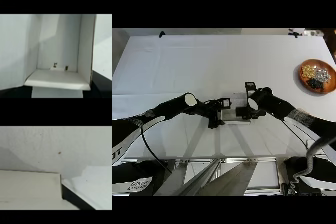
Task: Fold the box and place the chain.
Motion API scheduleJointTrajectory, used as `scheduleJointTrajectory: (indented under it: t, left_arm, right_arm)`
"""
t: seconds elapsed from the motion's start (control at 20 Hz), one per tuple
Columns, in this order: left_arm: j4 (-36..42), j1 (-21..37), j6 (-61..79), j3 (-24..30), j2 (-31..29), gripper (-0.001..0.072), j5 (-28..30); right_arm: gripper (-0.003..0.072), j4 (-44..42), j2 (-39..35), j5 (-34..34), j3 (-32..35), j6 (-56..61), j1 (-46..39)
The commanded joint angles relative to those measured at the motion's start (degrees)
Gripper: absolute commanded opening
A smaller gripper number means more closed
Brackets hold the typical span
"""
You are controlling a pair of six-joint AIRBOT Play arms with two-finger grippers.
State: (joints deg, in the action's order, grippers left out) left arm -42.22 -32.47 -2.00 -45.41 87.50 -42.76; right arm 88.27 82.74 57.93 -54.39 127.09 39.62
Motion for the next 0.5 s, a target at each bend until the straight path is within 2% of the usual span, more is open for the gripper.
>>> scheduleJointTrajectory:
  t: [0.0, 0.25, 0.3, 0.35, 0.4, 0.45]
  left_arm:
    - [-0.24, -0.02, 0.42, 0.02, 0.04, 0.0212, 0.07]
    - [-0.26, -0.02, 0.42, 0.02, 0.04, 0.0212, 0.07]
    - [-0.24, -0.02, 0.42, 0.02, 0.04, 0.0212, 0.07]
    - [-0.26, -0.02, 0.42, 0.02, 0.04, 0.0212, 0.07]
    - [-0.24, -0.02, 0.42, 0.02, 0.04, 0.0212, 0.09]
    - [-0.24, -0.02, 0.42, 0.02, 0.04, 0.0212, 0.07]
  right_arm:
    - [0.0007, -0.74, -0.02, -5.11, -0.72, -1.84, 0.07]
    - [0.0009, -2.14, 0.04, -7.82, -0.72, -5.16, 0.07]
    - [0.0084, -2.56, 0.07, -7.52, -0.72, -6.4, 0.07]
    - [0.0277, -3.28, 0.07, -6.91, -0.72, -6.71, 0.07]
    - [0.0322, -3.45, 0.07, -6.14, -0.72, -6.73, 0.07]
    - [0.0322, -3.45, 0.07, -4.85, -0.72, -6.38, 0.07]
